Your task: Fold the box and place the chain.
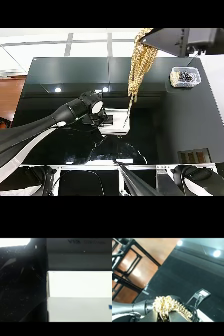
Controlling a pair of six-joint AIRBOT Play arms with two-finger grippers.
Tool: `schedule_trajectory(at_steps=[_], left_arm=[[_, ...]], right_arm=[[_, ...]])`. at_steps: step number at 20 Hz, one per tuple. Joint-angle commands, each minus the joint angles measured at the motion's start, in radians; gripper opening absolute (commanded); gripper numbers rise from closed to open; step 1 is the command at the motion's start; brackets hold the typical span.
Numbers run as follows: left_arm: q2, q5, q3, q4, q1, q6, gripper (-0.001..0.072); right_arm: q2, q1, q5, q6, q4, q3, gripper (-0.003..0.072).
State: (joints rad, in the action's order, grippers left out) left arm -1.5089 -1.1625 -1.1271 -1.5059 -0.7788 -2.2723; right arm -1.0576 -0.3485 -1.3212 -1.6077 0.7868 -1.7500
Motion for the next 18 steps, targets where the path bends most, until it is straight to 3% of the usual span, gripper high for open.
schedule_trajectory(at_steps=[1,8,14,18], left_arm=[[0.0,0.0,0.0,0.0,0.0,0.001,0.0026],[0.0,0.0,0.0,0.0,0.0,0.001,0.0027],[0.0,-0.002,0.0,0.0,0.0,0.001,0.0027],[0.0,-0.001,0.0,0.0,0.0,0.001,0.0026]], right_arm=[[-0.024,-0.003,-0.014,0.0,0.0,0.003,0.0007],[-0.026,-0.051,-0.089,-0.013,0.129,0.137,0.0007],[-0.025,-0.051,-0.232,-0.019,0.264,0.209,0.0007],[-0.026,-0.074,-0.152,-0.019,0.195,0.33,0.0007]])
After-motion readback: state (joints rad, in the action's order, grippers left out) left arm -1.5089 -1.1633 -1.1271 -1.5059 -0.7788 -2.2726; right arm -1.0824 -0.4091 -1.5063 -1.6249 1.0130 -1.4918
